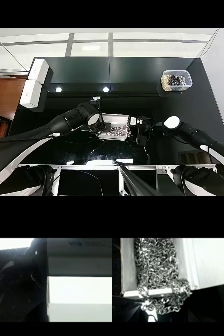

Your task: Fold the box and place the chain.

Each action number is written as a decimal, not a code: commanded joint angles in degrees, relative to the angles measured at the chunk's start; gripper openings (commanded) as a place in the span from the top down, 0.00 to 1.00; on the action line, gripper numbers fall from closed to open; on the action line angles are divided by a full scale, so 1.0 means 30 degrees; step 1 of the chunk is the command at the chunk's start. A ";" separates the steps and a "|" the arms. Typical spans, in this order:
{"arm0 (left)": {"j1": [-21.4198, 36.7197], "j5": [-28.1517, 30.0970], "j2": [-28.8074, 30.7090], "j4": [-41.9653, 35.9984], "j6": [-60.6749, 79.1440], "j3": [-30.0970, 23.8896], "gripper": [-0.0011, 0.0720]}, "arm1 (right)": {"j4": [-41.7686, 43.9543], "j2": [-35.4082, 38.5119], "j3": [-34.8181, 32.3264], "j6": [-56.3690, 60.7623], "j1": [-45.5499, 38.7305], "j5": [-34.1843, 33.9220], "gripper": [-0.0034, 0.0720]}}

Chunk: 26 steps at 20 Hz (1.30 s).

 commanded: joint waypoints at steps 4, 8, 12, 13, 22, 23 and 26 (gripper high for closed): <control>0.0015 0.0029 0.0000 0.0000 0.0000 0.0000 0.94 | -0.1100 -0.0131 0.0036 0.1035 0.0648 -0.0729 0.63; 0.0015 0.0022 0.0000 0.0000 0.0000 0.0000 0.94 | -0.1195 -0.0015 0.0036 0.2412 0.0641 -0.0634 0.88; 0.0015 0.0029 0.0000 0.0007 0.0000 0.0000 0.94 | -0.3832 0.1515 0.0036 0.6076 0.0597 -0.0561 0.93; 0.0015 0.0029 0.0000 0.0000 0.0000 0.0000 0.94 | -0.4830 0.2200 0.0036 0.7555 0.0597 -0.0459 0.93; 0.0015 0.0029 0.0000 0.0000 0.0000 0.0000 0.94 | -0.7031 0.7890 0.4350 1.9169 0.0605 0.3541 0.93; 0.0015 0.0036 0.0000 0.0000 0.0000 0.0000 0.94 | -0.6951 0.7868 0.5144 2.1325 0.0605 0.3745 0.93; 0.0015 0.0036 0.0000 -0.0007 0.0000 0.0000 0.94 | -0.3570 0.7548 0.5523 2.2250 0.0758 0.3636 0.93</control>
